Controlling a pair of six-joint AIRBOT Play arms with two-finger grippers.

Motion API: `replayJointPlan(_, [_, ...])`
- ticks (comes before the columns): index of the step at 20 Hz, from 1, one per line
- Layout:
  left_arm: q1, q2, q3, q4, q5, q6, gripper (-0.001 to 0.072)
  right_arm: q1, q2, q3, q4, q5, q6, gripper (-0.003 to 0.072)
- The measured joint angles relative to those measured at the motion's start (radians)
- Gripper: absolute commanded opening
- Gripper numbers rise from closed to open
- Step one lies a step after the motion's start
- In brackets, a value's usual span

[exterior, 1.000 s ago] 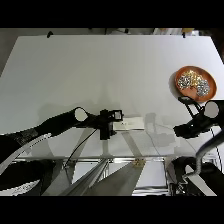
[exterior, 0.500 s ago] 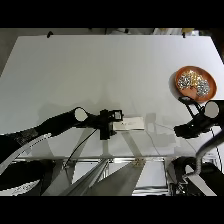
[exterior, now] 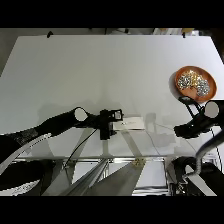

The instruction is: Fold the box and place the chain.

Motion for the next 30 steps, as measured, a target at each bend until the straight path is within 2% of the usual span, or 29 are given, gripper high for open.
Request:
replayJointPlan(5, [0.016, 0.041, 0.000, -0.009, -0.009, -0.022, 0.0252, 0.000, 0.000, 0.000, 0.000, 0.000, 0.000, 0.0019])
replayJointPlan(7, [0.050, 0.105, 0.000, 0.018, -0.012, -0.080, 0.0251, 0.000, 0.000, 0.000, 0.000, 0.000, 0.000, 0.0019])
replayJointPlan(10, [0.150, 0.246, 0.000, 0.142, -0.018, -0.272, 0.0251, 0.000, 0.000, 0.000, 0.000, 0.000, 0.000, 0.0019])
replayJointPlan(14, [0.368, 0.458, 0.000, 0.471, -0.099, -0.691, 0.0253, 0.000, 0.000, 0.000, 0.000, 0.000, 0.000, 0.0019])
replayJointPlan(18, [0.654, 0.602, 0.000, 0.809, -0.255, -1.074, 0.0277, 0.000, 0.000, 0.000, 0.000, 0.000, 0.000, 0.0019])
replayJointPlan(20, [0.805, 0.631, -0.003, 0.897, -0.329, -1.173, 0.0277, 0.000, 0.000, 0.000, 0.000, 0.000, 0.000, 0.0019])
replayJointPlan(23, [0.987, 0.645, -0.027, 0.959, -0.393, -1.248, 0.0283, 0.000, 0.000, 0.000, 0.000, 0.000, 0.000, 0.0019])
replayJointPlan(24, [1.033, 0.644, -0.042, 0.972, -0.405, -1.262, 0.0329, 0.000, 0.000, 0.000, 0.000, 0.000, 0.000, 0.0019])
replayJointPlan(25, [1.070, 0.643, -0.058, 0.983, -0.414, -1.272, 0.0481, 0.000, 0.000, 0.000, 0.000, 0.000, 0.000, 0.0019])
replayJointPlan(26, [1.096, 0.640, -0.075, 0.991, -0.420, -1.279, 0.0603, 0.000, 0.000, 0.000, 0.000, 0.000, 0.000, 0.0019])
replayJointPlan(27, [1.117, 0.637, -0.093, 0.995, -0.420, -1.284, 0.0632, 0.000, 0.000, 0.000, 0.000, 0.000, 0.000, 0.0019])
replayJointPlan(29, [1.142, 0.633, -0.133, 1.005, -0.425, -1.291, 0.0637, 0.000, 0.000, 0.000, 0.000, 0.000, 0.000, 0.0019])
replayJointPlan(30, [1.149, 0.632, -0.150, 1.005, -0.422, -1.294, 0.0673, 0.000, 0.000, 0.000, 0.000, 0.000, 0.000, 0.0019])
